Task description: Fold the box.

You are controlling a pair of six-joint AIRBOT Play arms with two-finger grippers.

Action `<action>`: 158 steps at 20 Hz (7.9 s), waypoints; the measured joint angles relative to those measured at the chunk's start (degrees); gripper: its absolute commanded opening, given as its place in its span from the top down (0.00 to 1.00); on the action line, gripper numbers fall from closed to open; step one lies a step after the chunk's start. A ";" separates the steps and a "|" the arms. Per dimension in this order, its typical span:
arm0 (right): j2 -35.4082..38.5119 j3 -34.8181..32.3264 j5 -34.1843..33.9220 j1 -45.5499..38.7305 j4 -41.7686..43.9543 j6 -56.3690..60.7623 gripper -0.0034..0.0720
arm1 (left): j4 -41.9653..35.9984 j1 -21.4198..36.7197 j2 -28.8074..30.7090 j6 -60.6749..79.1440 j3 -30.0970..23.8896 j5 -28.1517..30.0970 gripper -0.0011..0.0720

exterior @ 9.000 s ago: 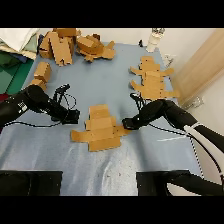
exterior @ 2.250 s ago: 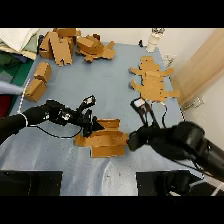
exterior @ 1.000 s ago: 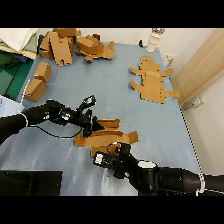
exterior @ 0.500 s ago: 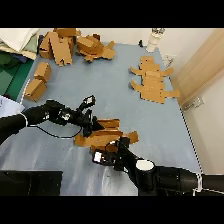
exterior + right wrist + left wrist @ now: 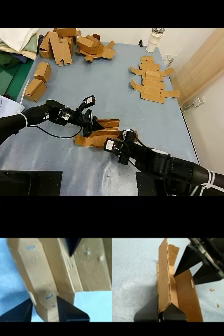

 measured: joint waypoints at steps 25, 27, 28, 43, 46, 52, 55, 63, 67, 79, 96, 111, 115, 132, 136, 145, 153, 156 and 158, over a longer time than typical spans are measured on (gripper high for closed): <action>4.92 -0.83 -0.02 -16.76 32.33 -42.21 0.24 | 0.00 0.00 0.00 0.02 -0.02 -0.02 0.97; 4.92 -0.83 -0.22 -16.76 32.61 -42.21 0.14 | 0.02 -0.02 0.00 0.00 -0.02 -0.02 0.97; 4.92 -0.83 -0.20 -16.76 32.76 -42.18 0.14 | 0.02 0.00 0.00 0.00 0.00 -0.02 0.97; 4.90 0.17 1.55 -16.76 34.73 -45.75 0.14 | 0.00 0.00 0.00 0.00 0.00 -0.04 0.97; 4.87 0.46 -0.02 -17.00 38.07 -50.25 0.14 | 0.02 -0.02 0.00 0.00 0.00 -0.04 0.97; 4.50 1.88 -3.08 -22.77 47.30 -58.64 0.14 | 0.02 0.00 0.00 0.00 0.00 -0.04 0.97; 2.71 3.65 -6.91 -26.08 52.74 -64.43 0.14 | 0.00 0.00 0.00 0.02 -0.02 -0.04 0.97; 1.11 5.64 -13.11 -30.58 58.27 -69.09 0.14 | 0.02 0.00 0.00 0.00 0.00 -0.04 0.97; 6.14 5.88 -19.21 -28.63 54.80 -68.81 0.14 | 0.00 0.00 0.00 0.02 -0.02 -0.04 0.97; 6.54 1.38 -14.58 -10.67 41.75 -54.97 0.14 | -0.02 -0.02 0.00 0.00 -0.02 -0.04 0.97; -3.17 1.86 1.25 -9.97 23.61 -40.74 0.14 | -0.02 0.00 0.00 0.02 0.00 -0.02 0.97; 1.01 2.40 -0.72 -9.99 12.11 -26.08 0.14 | -0.09 -0.02 0.00 0.00 -0.02 -0.02 0.97; 1.46 2.36 -0.52 -9.99 11.45 -25.35 0.14 | -0.11 0.00 0.00 0.00 0.00 -0.02 0.97; 0.02 2.25 1.36 -18.95 32.50 -46.36 0.14 | -0.15 0.00 0.00 0.02 -0.02 -0.04 0.97; -0.39 2.27 1.36 -20.22 34.53 -48.96 0.14 | -0.15 0.00 0.00 0.02 0.00 -0.04 0.97; -3.74 4.02 1.07 -20.68 37.86 -53.59 0.14 | -0.15 -0.02 0.00 0.02 0.00 -0.04 0.97; -7.93 5.97 -0.02 -21.44 41.83 -55.65 0.14 | -0.04 0.00 0.00 0.00 -0.02 -0.11 0.97; -8.20 6.21 -2.67 -25.33 50.29 -62.97 0.14 | -0.13 -0.02 0.00 0.02 -0.02 -0.11 0.97; -8.31 6.40 -5.38 -28.20 55.19 -68.22 0.14 | -0.20 -0.02 0.00 0.02 -0.02 -0.09 0.97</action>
